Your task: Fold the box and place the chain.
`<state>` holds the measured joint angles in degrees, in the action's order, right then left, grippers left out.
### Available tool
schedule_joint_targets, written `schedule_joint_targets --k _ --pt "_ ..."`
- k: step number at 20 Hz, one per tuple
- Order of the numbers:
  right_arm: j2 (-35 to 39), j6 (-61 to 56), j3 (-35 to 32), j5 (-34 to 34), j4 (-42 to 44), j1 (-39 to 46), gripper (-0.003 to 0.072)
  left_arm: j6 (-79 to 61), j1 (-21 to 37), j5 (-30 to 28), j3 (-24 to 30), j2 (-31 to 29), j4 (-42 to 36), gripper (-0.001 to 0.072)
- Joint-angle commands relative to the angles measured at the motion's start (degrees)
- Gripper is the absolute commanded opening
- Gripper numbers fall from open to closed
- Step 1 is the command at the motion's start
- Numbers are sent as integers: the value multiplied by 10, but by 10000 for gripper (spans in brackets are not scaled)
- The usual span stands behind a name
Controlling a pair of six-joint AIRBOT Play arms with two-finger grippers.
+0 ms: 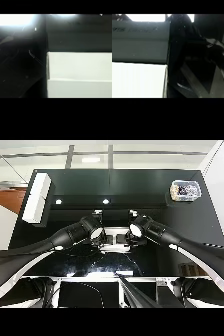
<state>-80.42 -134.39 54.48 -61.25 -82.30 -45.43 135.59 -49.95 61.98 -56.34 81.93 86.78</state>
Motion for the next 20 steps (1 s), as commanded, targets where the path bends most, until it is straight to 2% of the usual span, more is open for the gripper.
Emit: schedule_joint_targets --k 1,4,5,6,7,10,11,12,13,17,20 --pt "0 0 4 -4 -1 0 207 -1 0 -2 0 0 0 29" --pt "0 0 4 -6 -1 0 204 -1 0 -2 0 0 0 29" --pt "0 1 4 -6 -1 0 135 -1 0 -2 0 0 -1 29" --pt "0 3 4 -7 -1 0 114 -1 0 -2 0 0 0 29" --pt "0 5 4 -7 -1 0 42 -1 0 -2 0 0 0 29" --pt "0 5 4 -14 -9 0 48 -1 0 -2 0 0 0 29" --pt "0 5 4 -15 -10 0 126 -1 0 -2 0 0 0 29" --pt "0 5 4 -18 -12 1 294 -1 0 -2 0 0 0 29" --pt "2 5 4 -23 -19 1 429 -1 0 -2 0 0 2 29" --pt "33 26 4 -54 -53 1 441 -1 0 -2 0 0 2 29" --pt "101 80 4 -61 -50 8 440 -1 0 -2 0 0 2 29"
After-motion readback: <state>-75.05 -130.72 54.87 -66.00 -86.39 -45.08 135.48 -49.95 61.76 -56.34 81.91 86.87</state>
